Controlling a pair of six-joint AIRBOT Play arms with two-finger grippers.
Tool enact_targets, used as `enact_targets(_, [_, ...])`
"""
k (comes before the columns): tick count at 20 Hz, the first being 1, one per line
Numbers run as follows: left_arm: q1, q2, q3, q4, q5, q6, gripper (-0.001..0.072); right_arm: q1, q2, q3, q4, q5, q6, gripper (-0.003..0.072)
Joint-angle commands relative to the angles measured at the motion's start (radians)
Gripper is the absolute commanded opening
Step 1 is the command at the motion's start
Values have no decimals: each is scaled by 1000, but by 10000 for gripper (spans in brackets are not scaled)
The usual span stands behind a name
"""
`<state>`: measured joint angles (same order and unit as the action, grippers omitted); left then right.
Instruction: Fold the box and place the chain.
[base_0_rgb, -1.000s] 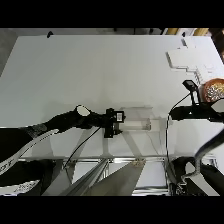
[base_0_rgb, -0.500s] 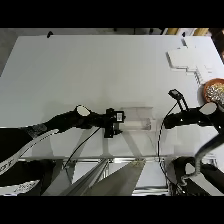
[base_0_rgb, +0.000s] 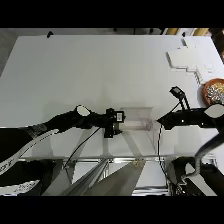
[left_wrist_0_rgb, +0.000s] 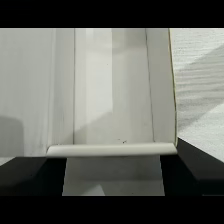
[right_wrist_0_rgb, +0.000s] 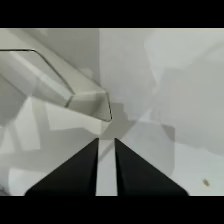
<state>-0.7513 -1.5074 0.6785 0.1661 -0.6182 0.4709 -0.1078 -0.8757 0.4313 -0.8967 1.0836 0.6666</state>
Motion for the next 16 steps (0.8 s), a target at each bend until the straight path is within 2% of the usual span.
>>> enact_targets(1, [0,0,0,-1,0,0,313,62,10,0,33,17,-18,204])
enact_targets(2, [0,0,0,0,0,0,313,84,10,0,32,15,-18,204])
enact_targets(3, [0,0,0,0,0,0,313,96,10,0,28,16,-18,248])
enact_targets(4, [0,0,0,0,0,0,313,102,10,0,26,14,-14,348])
enact_targets(6, [0,0,0,-1,0,0,313,103,10,0,27,13,-4,406])
enact_targets(11, [0,0,0,-1,0,0,313,103,10,0,44,6,77,420])
enact_targets(13, [0,0,0,-1,0,0,313,103,10,0,44,-5,174,477])
enact_targets(16, [0,0,0,0,0,0,313,164,10,1,5,-35,257,477])
